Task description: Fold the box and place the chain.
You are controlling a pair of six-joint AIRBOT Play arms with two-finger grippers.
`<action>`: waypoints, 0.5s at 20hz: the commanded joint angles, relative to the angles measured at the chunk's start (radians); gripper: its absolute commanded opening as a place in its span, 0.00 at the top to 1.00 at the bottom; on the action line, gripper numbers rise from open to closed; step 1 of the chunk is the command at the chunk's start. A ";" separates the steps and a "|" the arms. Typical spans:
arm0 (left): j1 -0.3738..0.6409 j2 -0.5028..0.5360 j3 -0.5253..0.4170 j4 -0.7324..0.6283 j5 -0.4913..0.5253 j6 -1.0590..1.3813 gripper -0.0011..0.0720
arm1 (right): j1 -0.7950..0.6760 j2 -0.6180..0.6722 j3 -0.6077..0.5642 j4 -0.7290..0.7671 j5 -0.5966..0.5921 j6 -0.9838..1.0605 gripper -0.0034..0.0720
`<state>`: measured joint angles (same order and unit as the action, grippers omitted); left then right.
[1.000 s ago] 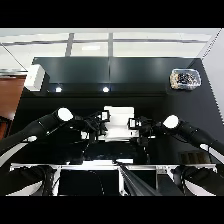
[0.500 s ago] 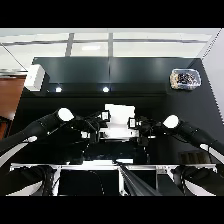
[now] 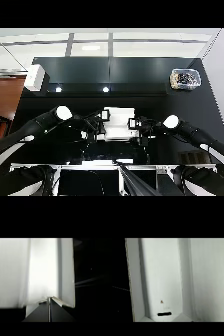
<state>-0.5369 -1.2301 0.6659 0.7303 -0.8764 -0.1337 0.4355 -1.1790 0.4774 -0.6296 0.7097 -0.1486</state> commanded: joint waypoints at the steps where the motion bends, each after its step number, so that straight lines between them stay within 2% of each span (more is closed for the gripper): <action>1: 0.061 0.069 0.032 0.250 -0.051 -0.451 0.95 | 0.001 0.000 0.000 0.002 0.001 0.003 0.70; 3: 0.135 0.124 0.032 0.397 -0.067 -0.708 0.95 | 0.001 0.000 0.000 0.001 0.001 0.002 0.70; 6: 0.292 0.144 0.030 0.526 -0.232 -0.858 0.95 | 0.001 0.000 0.000 0.002 0.001 0.003 0.70; 8: 0.437 0.144 0.011 0.477 -0.253 -0.991 0.95 | 0.001 0.000 0.000 0.002 0.001 0.003 0.70; 10: 0.589 0.142 -0.043 0.298 -0.229 -1.101 0.95 | 0.001 0.000 0.000 0.002 0.002 0.003 0.70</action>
